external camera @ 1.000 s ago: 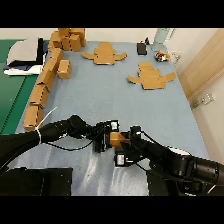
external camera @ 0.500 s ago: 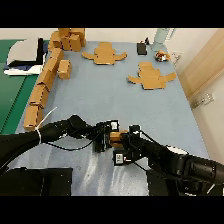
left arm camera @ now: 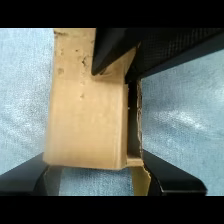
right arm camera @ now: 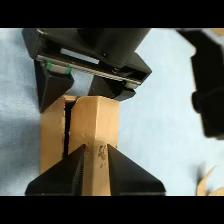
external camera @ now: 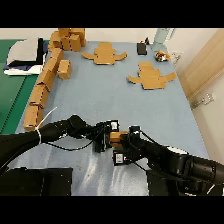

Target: Fold the box.

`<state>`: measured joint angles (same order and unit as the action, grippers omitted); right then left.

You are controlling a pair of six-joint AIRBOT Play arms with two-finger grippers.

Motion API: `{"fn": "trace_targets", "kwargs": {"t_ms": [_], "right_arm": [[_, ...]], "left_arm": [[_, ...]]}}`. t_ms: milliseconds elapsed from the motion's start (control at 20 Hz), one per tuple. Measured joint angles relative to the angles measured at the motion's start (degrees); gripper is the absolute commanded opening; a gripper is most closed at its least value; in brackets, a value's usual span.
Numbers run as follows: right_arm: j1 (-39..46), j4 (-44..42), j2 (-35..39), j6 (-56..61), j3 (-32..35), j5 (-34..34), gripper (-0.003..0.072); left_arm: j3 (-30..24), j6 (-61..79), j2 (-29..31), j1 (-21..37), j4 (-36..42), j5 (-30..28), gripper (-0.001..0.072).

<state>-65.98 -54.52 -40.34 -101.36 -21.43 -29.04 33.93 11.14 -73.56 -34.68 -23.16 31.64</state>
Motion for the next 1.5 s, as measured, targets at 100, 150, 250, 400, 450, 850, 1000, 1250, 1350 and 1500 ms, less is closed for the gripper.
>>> {"fn": "trace_targets", "kwargs": {"t_ms": [100,150,250,400,450,850,1000,1250,1350,1500], "right_arm": [[-0.04,-1.33,-0.07,0.0,0.04,0.0,0.0215],[-0.09,-1.88,-0.13,0.0,0.07,0.0,0.0212],[-0.09,-2.93,-0.61,0.0,0.11,0.04,0.0171],[-0.11,-4.68,-1.57,0.0,0.11,0.02,0.0147],[-0.11,-5.27,-1.79,-0.02,0.11,0.02,0.0147],[-0.13,-8.7,-2.16,-0.2,0.13,-0.2,0.014],[-0.15,-8.44,-1.64,-0.24,0.13,-0.76,0.014],[-0.22,-7.78,-0.87,-0.24,0.13,-1.97,0.0304],[-0.26,-7.69,-0.79,-0.28,0.13,-2.08,0.0362],[-0.22,-7.54,-0.63,-0.26,-0.09,-2.05,0.0362]], "left_arm": [[0.0,0.0,0.0,0.0,0.0,0.02,0.0428],[0.0,0.0,0.0,0.0,0.0,0.0,0.0429],[0.0,0.02,0.0,0.0,0.0,0.02,0.0429],[0.0,0.0,0.0,0.0,0.0,0.02,0.0428],[0.0,0.0,0.0,0.0,0.0,0.02,0.0428],[0.0,0.13,0.0,0.0,-0.04,0.02,0.0429],[0.0,0.04,0.0,0.0,0.02,0.07,0.0428],[0.0,-0.02,0.0,0.0,0.04,0.07,0.0429],[0.0,-0.17,0.0,0.0,0.07,0.04,0.0429],[0.0,-0.15,0.0,0.0,0.07,0.04,0.0428]]}}
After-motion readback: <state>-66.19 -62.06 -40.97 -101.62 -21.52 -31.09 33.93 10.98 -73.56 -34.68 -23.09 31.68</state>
